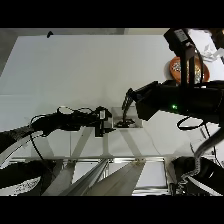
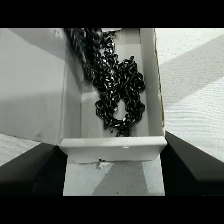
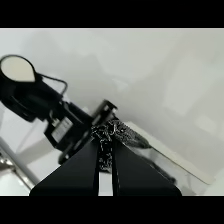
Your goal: Fold the box and place the chain.
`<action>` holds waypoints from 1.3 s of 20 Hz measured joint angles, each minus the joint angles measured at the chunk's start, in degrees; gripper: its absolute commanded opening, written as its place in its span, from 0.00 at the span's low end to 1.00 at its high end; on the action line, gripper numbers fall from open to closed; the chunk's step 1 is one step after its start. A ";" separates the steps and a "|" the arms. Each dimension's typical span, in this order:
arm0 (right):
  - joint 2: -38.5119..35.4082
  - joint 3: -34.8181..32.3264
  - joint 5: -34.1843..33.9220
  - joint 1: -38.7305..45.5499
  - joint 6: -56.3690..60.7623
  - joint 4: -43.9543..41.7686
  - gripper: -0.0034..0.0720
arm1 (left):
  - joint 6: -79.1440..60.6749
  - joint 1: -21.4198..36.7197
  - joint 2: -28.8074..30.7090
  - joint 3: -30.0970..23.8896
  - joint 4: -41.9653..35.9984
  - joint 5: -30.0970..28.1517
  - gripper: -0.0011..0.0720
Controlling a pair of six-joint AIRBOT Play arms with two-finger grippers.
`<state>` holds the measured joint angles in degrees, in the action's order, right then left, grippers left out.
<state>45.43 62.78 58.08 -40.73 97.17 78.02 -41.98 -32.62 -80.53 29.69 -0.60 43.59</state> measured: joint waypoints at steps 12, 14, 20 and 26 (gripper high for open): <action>13.40 -0.09 9.94 0.00 -3.04 3.45 0.06 | 0.02 0.00 0.00 0.00 0.00 0.00 0.57; 15.82 -0.11 10.69 0.00 -4.20 3.37 0.06 | 0.02 0.00 0.00 0.00 0.00 0.00 0.57; 18.88 -1.07 11.52 0.00 -5.75 3.02 0.06 | 0.00 -0.02 0.00 0.00 0.02 0.00 0.57; 19.34 -6.21 8.96 0.00 -6.14 2.71 0.07 | 0.00 0.00 0.00 0.00 0.00 0.00 0.57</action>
